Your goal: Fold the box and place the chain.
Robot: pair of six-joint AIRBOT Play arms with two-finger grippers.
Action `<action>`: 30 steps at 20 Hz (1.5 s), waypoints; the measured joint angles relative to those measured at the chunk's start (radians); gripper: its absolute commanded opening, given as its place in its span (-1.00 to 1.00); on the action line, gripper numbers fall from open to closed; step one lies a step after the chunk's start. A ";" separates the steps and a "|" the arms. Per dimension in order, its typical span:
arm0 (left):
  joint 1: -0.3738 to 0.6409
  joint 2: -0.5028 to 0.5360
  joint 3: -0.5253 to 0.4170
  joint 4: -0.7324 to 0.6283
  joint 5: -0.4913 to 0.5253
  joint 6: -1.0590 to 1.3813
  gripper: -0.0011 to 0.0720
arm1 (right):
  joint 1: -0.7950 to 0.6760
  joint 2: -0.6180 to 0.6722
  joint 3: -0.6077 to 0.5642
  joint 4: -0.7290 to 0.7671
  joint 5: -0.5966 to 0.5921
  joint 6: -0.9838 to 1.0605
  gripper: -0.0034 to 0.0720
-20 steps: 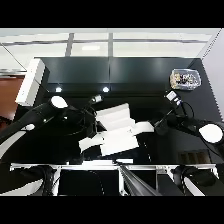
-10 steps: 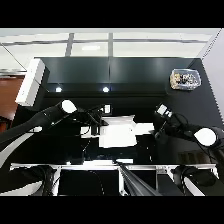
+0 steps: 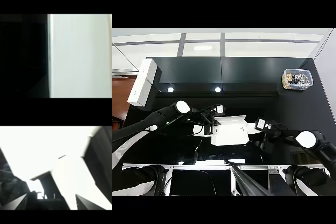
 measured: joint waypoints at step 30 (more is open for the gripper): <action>0.000 -0.002 0.000 0.006 -0.053 0.095 -0.88 | 0.033 -0.213 0.153 0.268 -0.065 -0.398 0.95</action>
